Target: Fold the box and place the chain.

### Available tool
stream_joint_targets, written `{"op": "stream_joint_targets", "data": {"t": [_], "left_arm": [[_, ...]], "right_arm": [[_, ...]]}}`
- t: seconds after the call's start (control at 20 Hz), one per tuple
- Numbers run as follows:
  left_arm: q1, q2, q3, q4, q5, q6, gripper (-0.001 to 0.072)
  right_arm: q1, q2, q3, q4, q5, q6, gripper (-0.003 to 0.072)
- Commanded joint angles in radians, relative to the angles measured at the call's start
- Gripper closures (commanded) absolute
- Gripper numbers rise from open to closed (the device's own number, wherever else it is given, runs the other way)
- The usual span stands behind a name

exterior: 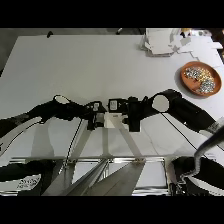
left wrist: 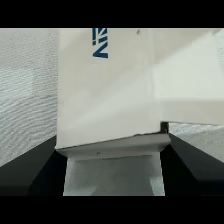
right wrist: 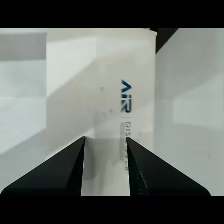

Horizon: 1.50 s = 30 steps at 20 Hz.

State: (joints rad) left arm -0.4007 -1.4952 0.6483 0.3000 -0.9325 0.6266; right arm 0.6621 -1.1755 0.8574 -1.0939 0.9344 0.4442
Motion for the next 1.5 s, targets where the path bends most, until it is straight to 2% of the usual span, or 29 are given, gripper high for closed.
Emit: {"op": "stream_joint_targets", "data": {"t": [0.0, 0.25, 0.4, 0.55, 0.65, 0.75, 1.1, 1.45], "left_arm": [[0.000, 0.001, 0.000, 0.000, 0.000, 0.000, 0.0622], [0.000, 0.001, 0.000, 0.000, 0.000, 0.000, 0.0622], [0.000, 0.001, 0.000, 0.000, 0.000, 0.000, 0.0622], [0.000, 0.001, 0.000, 0.000, 0.000, 0.000, 0.0622], [0.000, 0.001, 0.000, 0.000, 0.000, 0.000, 0.0622], [0.000, 0.001, 0.000, 0.000, 0.000, 0.000, 0.0622], [0.000, 0.001, 0.000, 0.000, 0.000, 0.000, 0.0622], [0.000, 0.001, 0.000, 0.000, 0.000, 0.000, 0.0622]], "right_arm": [[0.035, 0.008, -0.008, 0.010, 0.007, 0.002, 0.0400], [0.036, 0.008, -0.018, -0.066, -0.085, 0.057, 0.0400], [0.036, 0.008, -0.018, -0.079, -0.101, 0.056, 0.0403], [0.036, 0.008, -0.018, -0.087, -0.101, 0.056, 0.0502], [0.036, 0.008, -0.018, -0.089, -0.101, 0.056, 0.0517], [0.036, 0.008, -0.018, -0.101, -0.101, 0.056, 0.0573], [0.036, 0.000, -0.029, -0.105, -0.113, 0.056, 0.0607], [0.036, -0.001, -0.042, -0.101, -0.119, 0.057, 0.0604]]}}
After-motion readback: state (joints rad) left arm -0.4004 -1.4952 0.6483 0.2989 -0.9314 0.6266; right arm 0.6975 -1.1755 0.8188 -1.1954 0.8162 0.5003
